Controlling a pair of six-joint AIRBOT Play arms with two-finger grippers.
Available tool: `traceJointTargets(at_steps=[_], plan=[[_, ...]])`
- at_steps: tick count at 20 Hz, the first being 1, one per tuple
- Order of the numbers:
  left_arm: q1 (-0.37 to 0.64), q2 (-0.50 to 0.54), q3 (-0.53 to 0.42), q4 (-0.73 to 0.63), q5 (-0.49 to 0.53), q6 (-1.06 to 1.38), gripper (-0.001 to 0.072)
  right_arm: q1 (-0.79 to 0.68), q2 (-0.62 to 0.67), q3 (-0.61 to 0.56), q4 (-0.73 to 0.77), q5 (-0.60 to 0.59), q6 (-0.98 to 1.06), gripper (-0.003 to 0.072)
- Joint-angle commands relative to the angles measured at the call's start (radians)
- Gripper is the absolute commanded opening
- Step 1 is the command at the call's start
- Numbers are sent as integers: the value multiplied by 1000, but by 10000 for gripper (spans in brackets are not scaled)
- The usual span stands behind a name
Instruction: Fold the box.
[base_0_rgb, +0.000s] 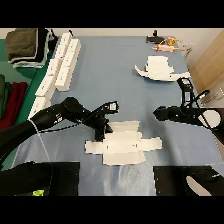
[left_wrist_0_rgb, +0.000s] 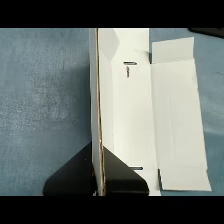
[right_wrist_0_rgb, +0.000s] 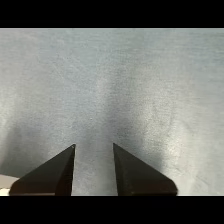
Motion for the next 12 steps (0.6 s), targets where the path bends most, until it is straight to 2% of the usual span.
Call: traceJointTargets(at_steps=[1, 5, 9, 12], plan=[[0, 0, -12, -1, -13, -1, 14, 0, 1, 0, 0, 4, 0, 361], [0, 9, -32, -9, 15, 0, 12, 0, 1, 0, 0, 4, 0, 361], [-5, 120, -32, -16, 151, 15, 11, 0, 1, 0, 0, 7, 0, 361], [-62, 191, -43, -8, 204, 46, 11, 0, 1, 0, 0, 7, 0, 361]])
